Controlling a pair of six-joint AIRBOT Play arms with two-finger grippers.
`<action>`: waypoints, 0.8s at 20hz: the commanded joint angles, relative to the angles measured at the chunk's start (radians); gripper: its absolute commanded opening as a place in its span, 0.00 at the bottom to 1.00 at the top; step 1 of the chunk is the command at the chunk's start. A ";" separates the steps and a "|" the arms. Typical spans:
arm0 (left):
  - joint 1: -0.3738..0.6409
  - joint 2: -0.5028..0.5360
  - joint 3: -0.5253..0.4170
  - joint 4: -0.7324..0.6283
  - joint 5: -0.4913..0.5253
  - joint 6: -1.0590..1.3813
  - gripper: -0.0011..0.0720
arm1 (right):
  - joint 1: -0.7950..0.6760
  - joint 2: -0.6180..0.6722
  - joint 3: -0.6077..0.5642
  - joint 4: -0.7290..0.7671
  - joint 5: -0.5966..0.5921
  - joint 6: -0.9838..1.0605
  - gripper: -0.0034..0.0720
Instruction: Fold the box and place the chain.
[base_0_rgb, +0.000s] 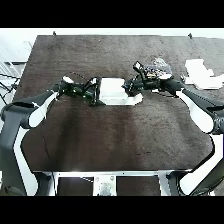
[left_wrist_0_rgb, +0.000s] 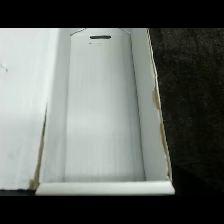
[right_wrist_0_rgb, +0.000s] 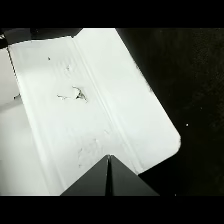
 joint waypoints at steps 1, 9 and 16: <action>0.001 -0.001 0.000 0.000 0.000 0.000 0.70 | -0.001 0.027 0.001 -0.018 0.002 0.000 0.06; 0.001 -0.001 0.000 0.000 0.000 0.000 0.70 | -0.040 0.258 -0.002 -0.269 0.116 0.000 0.79; 0.001 -0.001 0.000 0.000 0.000 0.000 0.70 | -0.056 0.240 -0.095 -0.421 0.154 -0.070 0.84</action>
